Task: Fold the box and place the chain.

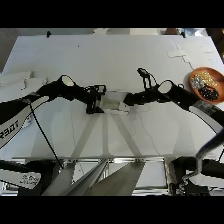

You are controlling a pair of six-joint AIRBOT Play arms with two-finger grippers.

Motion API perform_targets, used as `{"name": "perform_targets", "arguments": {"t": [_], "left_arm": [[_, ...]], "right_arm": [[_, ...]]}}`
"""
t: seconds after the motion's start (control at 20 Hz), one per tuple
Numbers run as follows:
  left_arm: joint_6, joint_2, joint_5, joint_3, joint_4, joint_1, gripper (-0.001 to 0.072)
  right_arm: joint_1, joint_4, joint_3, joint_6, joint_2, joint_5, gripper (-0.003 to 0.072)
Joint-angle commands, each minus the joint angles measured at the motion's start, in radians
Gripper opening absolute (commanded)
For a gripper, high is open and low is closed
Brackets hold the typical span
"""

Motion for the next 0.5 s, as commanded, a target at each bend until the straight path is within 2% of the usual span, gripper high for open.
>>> {"name": "perform_targets", "arguments": {"t": [0.0, 0.25, 0.45], "left_arm": [[0.000, 0.000, 0.001, 0.000, 0.000, -0.001, 0.0486], [0.000, 0.000, 0.001, 0.000, 0.000, -0.001, 0.0486], [0.000, 0.000, 0.001, 0.000, 0.000, -0.001, 0.0486]], "right_arm": [[0.001, -0.001, 0.002, 0.000, 0.001, 0.016, 0.0411], [0.002, -0.019, 0.002, 0.000, 0.001, 0.059, 0.0411], [0.045, -0.156, 0.002, 0.025, 0.000, 0.056, 0.0411]]}}
